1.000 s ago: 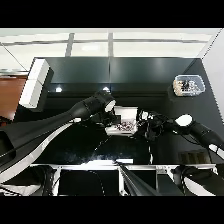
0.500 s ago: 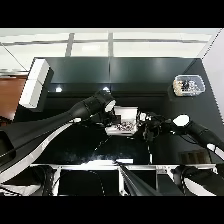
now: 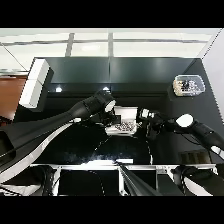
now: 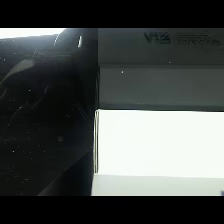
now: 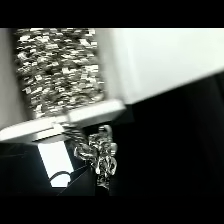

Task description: Fold the box and place the chain.

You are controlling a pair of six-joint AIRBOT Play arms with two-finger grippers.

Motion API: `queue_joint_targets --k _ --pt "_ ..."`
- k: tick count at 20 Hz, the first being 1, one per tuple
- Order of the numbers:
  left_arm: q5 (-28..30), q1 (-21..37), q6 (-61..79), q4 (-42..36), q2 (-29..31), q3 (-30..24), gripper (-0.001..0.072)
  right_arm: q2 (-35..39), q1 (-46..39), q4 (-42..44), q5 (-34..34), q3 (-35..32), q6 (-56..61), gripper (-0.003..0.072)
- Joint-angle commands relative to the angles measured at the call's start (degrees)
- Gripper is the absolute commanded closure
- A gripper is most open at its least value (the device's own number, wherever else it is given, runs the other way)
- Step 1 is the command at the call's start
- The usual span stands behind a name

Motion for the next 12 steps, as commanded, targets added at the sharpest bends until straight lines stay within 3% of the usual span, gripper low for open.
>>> queue_joint_targets --k 1,6,8,12 --pt "0.0 0.0 0.0 0.0 0.0 0.0 0.068 7.5 -1.8 -7.0 2.4 1.4 18.6 0.0667" --pt "0.0 0.0 0.0 0.0 0.0 0.0 0.068 17.2 -3.1 -1.9 19.5 10.3 35.9 0.0666" --pt "0.0 0.0 0.0 0.0 0.0 0.0 0.068 17.6 -3.2 5.4 19.6 13.1 43.5 0.0666" --pt "0.0 0.0 0.0 0.0 0.0 0.0 0.068 17.4 -3.1 17.9 20.4 13.9 45.3 0.0666"
